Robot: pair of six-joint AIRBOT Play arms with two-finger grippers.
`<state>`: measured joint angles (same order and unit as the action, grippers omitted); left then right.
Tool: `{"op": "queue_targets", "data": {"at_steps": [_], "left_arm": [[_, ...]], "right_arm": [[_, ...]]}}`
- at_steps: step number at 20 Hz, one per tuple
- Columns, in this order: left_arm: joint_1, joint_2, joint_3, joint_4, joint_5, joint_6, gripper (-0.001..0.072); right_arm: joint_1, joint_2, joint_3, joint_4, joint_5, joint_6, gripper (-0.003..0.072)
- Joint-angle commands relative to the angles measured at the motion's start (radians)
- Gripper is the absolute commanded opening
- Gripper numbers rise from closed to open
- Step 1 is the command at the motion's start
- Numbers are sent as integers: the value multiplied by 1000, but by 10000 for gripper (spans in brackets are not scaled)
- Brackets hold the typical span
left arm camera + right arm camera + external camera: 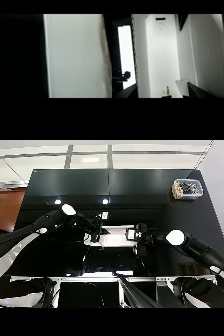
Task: Fold the box and place the chain.
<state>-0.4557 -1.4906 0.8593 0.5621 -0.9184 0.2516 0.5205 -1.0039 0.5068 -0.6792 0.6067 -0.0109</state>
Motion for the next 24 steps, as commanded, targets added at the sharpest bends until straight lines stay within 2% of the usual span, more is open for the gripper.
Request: {"op": "queue_targets", "data": {"at_steps": [1,3,8,12,14,17,21,24], "left_arm": [[0,0,0,2,-6,3,25],[0,0,0,2,-6,3,25],[0,0,0,2,-7,3,25],[0,0,0,2,-6,3,25],[0,0,0,2,-6,3,25],[0,0,0,2,-6,3,25],[0,0,0,2,-6,3,25],[0,0,0,2,-6,3,25]], "right_arm": [[-3,28,32,-38,-46,34,710],[-16,28,32,-82,-34,87,710],[-22,37,32,-87,-5,87,710],[-22,40,32,-244,25,185,710],[-22,39,32,-274,26,235,710],[-22,39,32,-298,79,238,710],[-22,39,32,-510,139,375,710],[-22,39,24,-460,270,385,710]]}}
